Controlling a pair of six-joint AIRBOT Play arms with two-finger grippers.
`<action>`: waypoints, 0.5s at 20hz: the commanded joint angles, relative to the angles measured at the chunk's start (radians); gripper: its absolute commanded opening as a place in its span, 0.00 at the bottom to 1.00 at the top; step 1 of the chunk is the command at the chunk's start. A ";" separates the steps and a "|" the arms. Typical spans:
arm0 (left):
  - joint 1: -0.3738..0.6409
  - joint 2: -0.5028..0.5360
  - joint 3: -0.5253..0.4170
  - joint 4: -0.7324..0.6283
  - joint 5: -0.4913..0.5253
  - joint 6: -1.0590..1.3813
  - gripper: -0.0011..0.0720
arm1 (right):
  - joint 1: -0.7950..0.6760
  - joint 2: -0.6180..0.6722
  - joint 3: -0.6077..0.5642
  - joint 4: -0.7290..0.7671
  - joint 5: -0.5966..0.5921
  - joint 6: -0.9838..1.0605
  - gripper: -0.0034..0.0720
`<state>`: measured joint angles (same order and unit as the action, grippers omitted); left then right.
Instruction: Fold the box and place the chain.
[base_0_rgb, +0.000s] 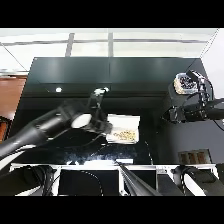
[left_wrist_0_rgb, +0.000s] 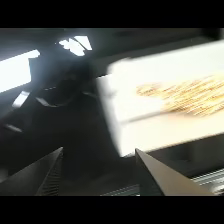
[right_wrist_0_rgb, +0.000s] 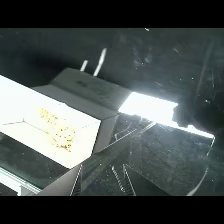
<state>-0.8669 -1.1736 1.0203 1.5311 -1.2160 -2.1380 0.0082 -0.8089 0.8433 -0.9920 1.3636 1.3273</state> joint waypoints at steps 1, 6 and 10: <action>0.092 0.167 -0.092 0.111 -0.071 0.166 0.72 | 0.000 0.000 0.001 -0.010 -0.003 0.000 0.47; 0.445 0.257 -0.342 -0.099 0.127 0.441 0.72 | 0.000 0.000 0.000 -0.010 -0.026 0.001 0.47; 0.668 0.227 -0.494 -0.795 0.267 1.156 0.72 | 0.000 0.000 0.000 -0.010 -0.029 0.001 0.47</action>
